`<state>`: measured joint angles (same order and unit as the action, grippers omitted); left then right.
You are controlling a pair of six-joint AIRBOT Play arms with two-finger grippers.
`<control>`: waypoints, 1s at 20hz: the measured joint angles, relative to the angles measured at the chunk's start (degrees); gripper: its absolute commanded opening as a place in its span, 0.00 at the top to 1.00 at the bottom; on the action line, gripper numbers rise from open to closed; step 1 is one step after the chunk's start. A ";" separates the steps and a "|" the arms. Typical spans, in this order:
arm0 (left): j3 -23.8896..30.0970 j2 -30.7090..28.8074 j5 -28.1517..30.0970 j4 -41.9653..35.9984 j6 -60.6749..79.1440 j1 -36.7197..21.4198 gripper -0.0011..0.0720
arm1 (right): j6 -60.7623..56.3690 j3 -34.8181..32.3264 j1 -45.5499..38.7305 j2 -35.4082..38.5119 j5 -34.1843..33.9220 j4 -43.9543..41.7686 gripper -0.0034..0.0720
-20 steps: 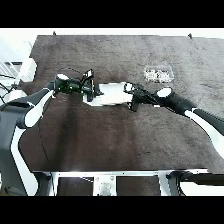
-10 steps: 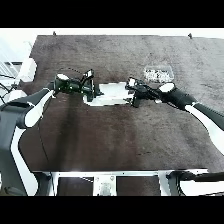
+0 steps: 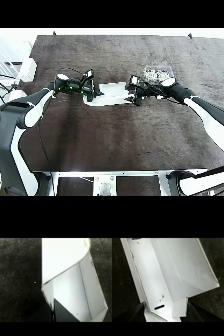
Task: Fold the box and place the chain.
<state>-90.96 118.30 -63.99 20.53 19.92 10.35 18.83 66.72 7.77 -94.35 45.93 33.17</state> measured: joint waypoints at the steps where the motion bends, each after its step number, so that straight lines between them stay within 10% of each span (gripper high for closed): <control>1: 0.00 0.00 0.00 0.00 0.00 0.00 0.96 | 0.17 0.90 -0.35 -0.76 0.94 -0.04 0.13; 20: 0.00 0.00 -0.07 0.02 0.04 0.00 0.96 | 1.22 14.47 -3.15 -14.16 20.46 -0.04 0.13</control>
<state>-90.96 118.30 -64.05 20.56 19.97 10.35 20.05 81.19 4.62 -108.51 66.39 33.12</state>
